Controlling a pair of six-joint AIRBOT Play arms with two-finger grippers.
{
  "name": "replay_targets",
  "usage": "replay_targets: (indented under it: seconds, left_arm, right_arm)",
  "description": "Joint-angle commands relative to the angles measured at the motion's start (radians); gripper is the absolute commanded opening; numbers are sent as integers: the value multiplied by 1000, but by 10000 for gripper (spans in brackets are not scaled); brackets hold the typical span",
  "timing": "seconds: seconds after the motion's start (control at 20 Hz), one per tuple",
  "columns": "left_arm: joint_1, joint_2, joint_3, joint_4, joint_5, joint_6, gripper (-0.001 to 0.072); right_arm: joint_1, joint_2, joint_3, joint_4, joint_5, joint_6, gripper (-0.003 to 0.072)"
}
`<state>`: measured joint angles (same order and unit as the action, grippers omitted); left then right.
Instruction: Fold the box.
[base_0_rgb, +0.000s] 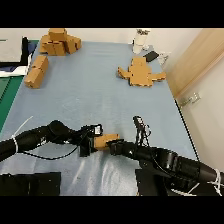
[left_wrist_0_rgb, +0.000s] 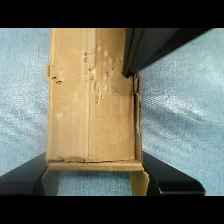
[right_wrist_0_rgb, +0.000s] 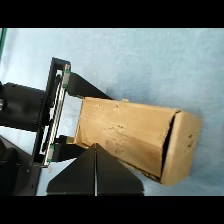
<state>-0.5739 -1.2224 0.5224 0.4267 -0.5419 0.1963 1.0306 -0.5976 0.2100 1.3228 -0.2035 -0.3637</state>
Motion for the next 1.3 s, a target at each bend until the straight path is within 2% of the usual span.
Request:
replay_targets:
  seconds: [0.0, 0.15, 0.3, 0.45, 0.6, 0.85, 0.95, 1.25]
  left_arm:
    - [1, 0, 0, 0, 0, 0, 402]
    - [1, 0, 0, 0, 0, 0, 402]
    - [0, 0, 0, 0, 0, 0, 402]
    - [1, 0, 0, 0, 0, 0, 403]
    - [0, 0, 0, 0, 0, 0, 402]
    - [1, 0, 0, 0, 0, 0, 402]
    - [0, 0, 0, 0, 0, 0, 402]
    - [1, 0, 0, 0, 0, 0, 402]
  right_arm:
    - [-1, 38, 74, -78, -287, -110, 3]
    - [-12, 31, 216, -80, -661, -313, 3]
    - [-50, -36, 332, -48, -871, -431, 4]
    - [-91, -124, 420, -21, -985, -548, 4]
    - [-169, -232, 499, 4, -1062, -589, 4]
    - [-359, -428, 595, 274, -1140, -722, 4]
    - [-397, -488, 616, 291, -1135, -718, 4]
    - [-401, -512, 620, 290, -1137, -714, 4]
